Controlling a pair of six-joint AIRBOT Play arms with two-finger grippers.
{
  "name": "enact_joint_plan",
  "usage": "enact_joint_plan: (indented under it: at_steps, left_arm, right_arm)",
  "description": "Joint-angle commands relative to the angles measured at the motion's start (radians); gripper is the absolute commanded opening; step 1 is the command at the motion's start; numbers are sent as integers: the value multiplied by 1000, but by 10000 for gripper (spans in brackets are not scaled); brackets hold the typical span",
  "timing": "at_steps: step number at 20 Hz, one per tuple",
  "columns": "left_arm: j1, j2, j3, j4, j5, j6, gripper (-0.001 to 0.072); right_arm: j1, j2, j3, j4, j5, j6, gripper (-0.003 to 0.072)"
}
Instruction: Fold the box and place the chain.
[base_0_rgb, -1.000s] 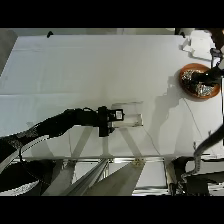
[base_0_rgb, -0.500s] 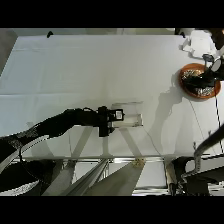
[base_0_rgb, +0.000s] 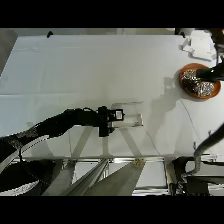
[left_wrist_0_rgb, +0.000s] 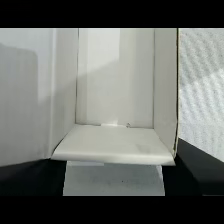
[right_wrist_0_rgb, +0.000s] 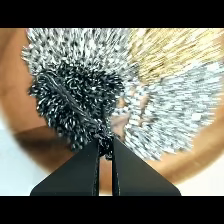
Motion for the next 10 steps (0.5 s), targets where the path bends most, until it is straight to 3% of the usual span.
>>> enact_joint_plan:
  at_steps: [1,6,10]
  left_arm:
    - [0,0,0,0,0,0,135]
    - [0,0,0,0,0,0,136]
    - [0,0,0,0,0,0,136]
  right_arm:
    - [1,164,1,132,60,-122,22]
    - [10,383,1,446,211,-264,24]
    - [68,520,1,449,364,-283,24]
